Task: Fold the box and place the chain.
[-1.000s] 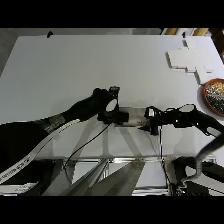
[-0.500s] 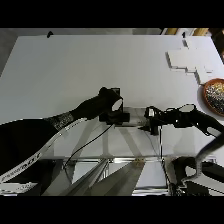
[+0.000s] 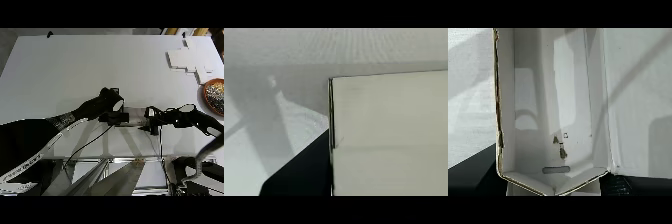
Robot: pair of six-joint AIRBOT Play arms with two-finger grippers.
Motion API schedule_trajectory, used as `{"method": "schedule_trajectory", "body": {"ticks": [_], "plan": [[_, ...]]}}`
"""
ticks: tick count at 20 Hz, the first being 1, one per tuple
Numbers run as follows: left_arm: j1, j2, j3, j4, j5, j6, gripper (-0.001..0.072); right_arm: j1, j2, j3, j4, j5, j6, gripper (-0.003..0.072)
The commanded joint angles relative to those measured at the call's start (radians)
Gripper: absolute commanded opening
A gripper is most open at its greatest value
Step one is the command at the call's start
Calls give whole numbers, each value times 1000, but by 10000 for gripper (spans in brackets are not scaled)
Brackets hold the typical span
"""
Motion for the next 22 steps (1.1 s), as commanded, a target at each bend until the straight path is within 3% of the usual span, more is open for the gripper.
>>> {"method": "schedule_trajectory", "body": {"ticks": [1, 13, 15, 16, 17, 22], "plan": [[0, 0, 0, -4, -16, 0, 163, 0, 0, 0, 0, 0, 0, 386], [11, -53, 102, -15, -93, 29, 148, 0, 0, 0, 0, 0, 0, 386], [11, -58, 102, -14, -90, 29, 126, 0, 0, 0, 0, 0, 0, 386], [11, -58, 102, -14, -89, 29, 31, 0, 0, 0, 0, 0, 0, 386], [11, -58, 102, -10, -86, 26, 1, 0, 0, 0, 0, 0, 0, 386], [8, -66, 102, -10, -86, 26, 19, 0, 0, 0, 0, 0, 0, 386]]}}
